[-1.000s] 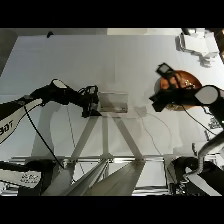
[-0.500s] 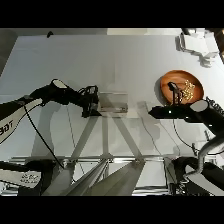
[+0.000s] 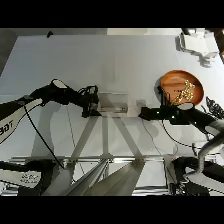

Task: Fold the box and place the chain.

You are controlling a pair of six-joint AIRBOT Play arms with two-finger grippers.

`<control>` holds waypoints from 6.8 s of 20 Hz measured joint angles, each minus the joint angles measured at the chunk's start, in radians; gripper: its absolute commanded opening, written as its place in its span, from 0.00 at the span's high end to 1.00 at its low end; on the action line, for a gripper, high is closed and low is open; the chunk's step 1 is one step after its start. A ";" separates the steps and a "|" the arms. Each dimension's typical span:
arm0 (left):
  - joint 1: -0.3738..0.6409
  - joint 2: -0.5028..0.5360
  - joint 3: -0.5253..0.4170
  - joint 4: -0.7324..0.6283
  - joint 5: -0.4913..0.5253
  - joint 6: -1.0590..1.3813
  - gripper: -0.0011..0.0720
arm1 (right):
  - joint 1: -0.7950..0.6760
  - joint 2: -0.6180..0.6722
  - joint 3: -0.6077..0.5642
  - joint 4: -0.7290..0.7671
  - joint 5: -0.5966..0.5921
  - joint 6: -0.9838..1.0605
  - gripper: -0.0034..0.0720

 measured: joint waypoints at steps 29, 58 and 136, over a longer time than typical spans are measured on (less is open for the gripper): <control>0.000 0.000 -0.001 -0.001 -0.001 0.000 0.70 | 0.125 0.115 0.057 -0.120 -0.152 0.149 0.51; 0.000 0.000 -0.001 0.001 -0.002 0.001 0.70 | 0.359 0.023 0.209 -0.510 -0.274 0.510 0.35; 0.000 0.000 0.000 0.000 0.000 0.000 0.70 | -0.329 -0.235 0.578 -1.418 0.111 0.938 0.57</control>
